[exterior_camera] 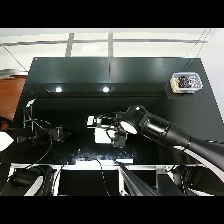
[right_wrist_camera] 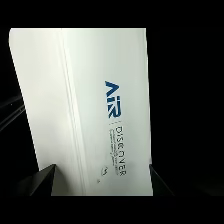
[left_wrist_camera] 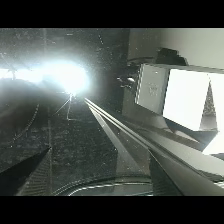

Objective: Fold the box and place the chain.

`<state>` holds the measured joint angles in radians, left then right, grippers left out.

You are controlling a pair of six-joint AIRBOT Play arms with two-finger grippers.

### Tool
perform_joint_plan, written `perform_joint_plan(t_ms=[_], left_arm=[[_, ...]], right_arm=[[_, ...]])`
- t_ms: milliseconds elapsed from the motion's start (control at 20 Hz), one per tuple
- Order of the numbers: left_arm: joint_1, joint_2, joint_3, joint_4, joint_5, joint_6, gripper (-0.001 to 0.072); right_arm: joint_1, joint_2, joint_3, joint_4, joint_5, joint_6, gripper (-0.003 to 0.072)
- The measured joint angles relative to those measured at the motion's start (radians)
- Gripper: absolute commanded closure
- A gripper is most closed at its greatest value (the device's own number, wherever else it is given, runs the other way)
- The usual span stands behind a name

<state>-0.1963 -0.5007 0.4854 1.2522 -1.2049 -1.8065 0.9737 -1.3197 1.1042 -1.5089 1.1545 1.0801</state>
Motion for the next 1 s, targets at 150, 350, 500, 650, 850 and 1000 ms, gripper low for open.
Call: perform_joint_plan(t_ms=[150,350,500,650,850,1000], left_arm=[[0.000,0.000,0.000,0.000,0.000,0.000,0.0001],[0.000,0.000,0.000,0.000,0.000,0.000,0.0000],[0.000,0.000,0.000,0.000,0.001,0.000,0.0000],[0.000,0.000,0.000,0.000,0.001,0.000,0.0000],[0.000,0.000,0.000,0.000,0.001,0.000,0.0000],[0.000,0.000,0.000,0.000,0.001,0.000,0.0000]], right_arm=[[0.000,-0.006,-0.001,-0.004,-0.010,0.001,-0.0013],[0.000,-0.011,-0.001,-0.004,-0.021,0.001,-0.0013],[0.003,-0.013,-0.001,-0.006,-0.029,0.001,-0.0013],[0.019,-0.016,-0.003,-0.013,-0.037,0.001,-0.0013],[0.043,-0.026,-0.015,-0.040,-0.043,0.008,-0.0012],[0.052,-0.028,-0.021,-0.082,-0.044,0.037,0.0160]])
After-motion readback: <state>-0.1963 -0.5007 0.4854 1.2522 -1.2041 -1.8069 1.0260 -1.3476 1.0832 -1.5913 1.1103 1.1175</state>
